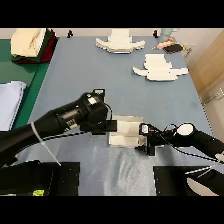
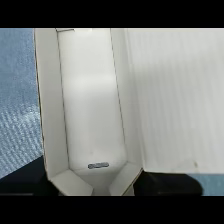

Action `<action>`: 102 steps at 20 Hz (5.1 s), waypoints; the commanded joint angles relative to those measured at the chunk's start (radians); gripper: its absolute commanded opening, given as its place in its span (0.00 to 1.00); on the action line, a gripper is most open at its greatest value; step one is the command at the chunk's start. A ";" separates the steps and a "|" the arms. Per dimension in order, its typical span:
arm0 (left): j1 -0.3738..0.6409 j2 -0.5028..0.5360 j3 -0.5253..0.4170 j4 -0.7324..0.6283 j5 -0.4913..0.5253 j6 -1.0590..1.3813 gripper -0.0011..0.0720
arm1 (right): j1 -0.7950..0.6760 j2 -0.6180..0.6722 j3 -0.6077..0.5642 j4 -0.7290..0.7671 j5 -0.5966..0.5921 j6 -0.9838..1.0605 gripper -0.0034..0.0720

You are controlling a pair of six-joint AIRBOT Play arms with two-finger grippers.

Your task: Fold the box.

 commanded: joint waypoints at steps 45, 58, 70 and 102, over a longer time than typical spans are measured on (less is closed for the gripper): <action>0.291 -0.006 -0.613 -1.155 0.725 2.754 0.96 | 0.001 0.001 0.001 0.000 0.000 0.000 0.72; 0.267 -0.017 -0.603 -1.127 0.785 2.675 0.81 | 0.001 0.001 0.000 0.000 0.000 0.000 0.72; 0.267 -0.017 -0.602 -1.109 0.791 2.634 0.81 | 0.001 0.001 0.000 0.000 0.000 0.000 0.72; 0.267 -0.020 -0.598 -1.120 0.753 2.649 0.86 | 0.001 0.001 0.000 0.000 0.000 0.000 0.72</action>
